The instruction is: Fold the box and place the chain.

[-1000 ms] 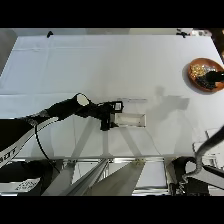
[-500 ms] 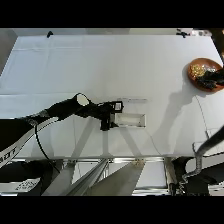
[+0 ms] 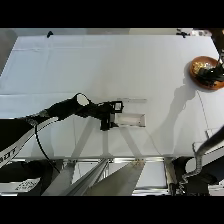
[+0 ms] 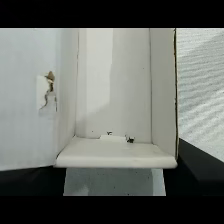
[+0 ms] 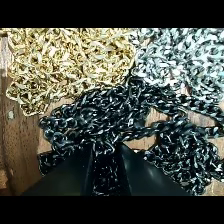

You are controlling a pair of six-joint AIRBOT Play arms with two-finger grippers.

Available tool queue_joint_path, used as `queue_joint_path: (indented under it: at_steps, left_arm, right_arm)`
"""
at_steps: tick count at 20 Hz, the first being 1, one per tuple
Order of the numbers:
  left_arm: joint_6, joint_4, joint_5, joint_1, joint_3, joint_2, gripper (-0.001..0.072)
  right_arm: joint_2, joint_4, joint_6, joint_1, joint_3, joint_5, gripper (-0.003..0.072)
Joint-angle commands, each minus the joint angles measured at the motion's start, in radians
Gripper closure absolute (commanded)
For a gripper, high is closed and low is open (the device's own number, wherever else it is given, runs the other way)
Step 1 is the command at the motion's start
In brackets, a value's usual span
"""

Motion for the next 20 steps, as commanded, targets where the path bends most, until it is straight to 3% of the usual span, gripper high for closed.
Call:
queue_joint_path:
  at_steps: [1, 10, 20]
  left_arm:
    - [0.0, 0.0, 0.0, 0.0, 0.001, 0.001, 0.0264]
    - [0.0, 0.0, 0.0, 0.0, 0.001, 0.001, 0.0264]
    - [0.0, 0.0, 0.0, 0.0, 0.001, 0.001, 0.0264]
  right_arm:
    - [0.039, 0.011, -0.019, -0.001, 0.003, 0.05, 0.0674]
    - [0.311, 0.06, -0.057, -0.001, 0.003, 0.135, 0.0675]
    - [0.656, 0.422, -0.306, 0.0, 0.0, 0.529, 0.0675]
